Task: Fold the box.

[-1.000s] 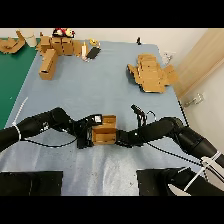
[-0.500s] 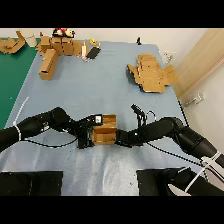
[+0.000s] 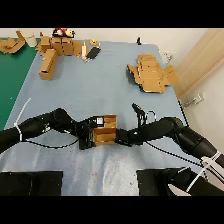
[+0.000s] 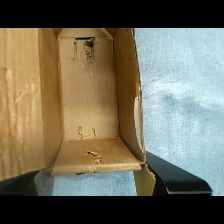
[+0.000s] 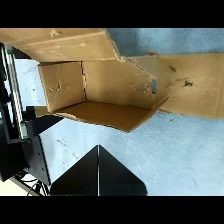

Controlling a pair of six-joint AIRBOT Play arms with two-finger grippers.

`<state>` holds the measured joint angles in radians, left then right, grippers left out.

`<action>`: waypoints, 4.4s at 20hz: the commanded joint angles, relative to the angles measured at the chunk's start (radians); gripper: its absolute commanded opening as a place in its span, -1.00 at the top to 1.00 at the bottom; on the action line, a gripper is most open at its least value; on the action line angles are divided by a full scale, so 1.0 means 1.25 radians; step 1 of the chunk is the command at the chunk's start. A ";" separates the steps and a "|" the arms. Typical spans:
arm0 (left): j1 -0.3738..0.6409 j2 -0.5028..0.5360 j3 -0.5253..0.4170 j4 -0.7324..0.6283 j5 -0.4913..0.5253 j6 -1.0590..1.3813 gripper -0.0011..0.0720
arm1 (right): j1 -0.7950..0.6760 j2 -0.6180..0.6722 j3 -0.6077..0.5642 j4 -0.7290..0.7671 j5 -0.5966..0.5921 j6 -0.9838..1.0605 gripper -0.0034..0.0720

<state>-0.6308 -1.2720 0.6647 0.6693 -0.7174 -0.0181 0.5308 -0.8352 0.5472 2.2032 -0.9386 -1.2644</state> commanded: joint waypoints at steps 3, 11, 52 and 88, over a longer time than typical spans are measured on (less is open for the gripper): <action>-0.001 0.000 0.000 -0.004 0.008 -0.001 -0.88 | 0.001 -0.001 0.001 0.000 0.003 0.000 0.90; -0.008 0.001 0.001 0.030 0.008 0.000 -0.22 | 0.000 0.001 0.001 0.000 0.009 0.013 0.90; -0.008 0.002 0.001 0.075 -0.034 -0.019 -0.19 | -0.063 -0.196 0.169 -0.215 0.155 -0.189 0.91; -0.009 0.002 0.001 0.075 -0.034 -0.019 -0.19 | 0.081 -0.066 0.018 -0.221 0.100 -1.036 0.43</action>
<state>-0.6411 -1.2690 0.6659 0.7628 -0.7597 -0.0418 0.6292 -0.9161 0.5694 1.9079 -0.8162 -2.5309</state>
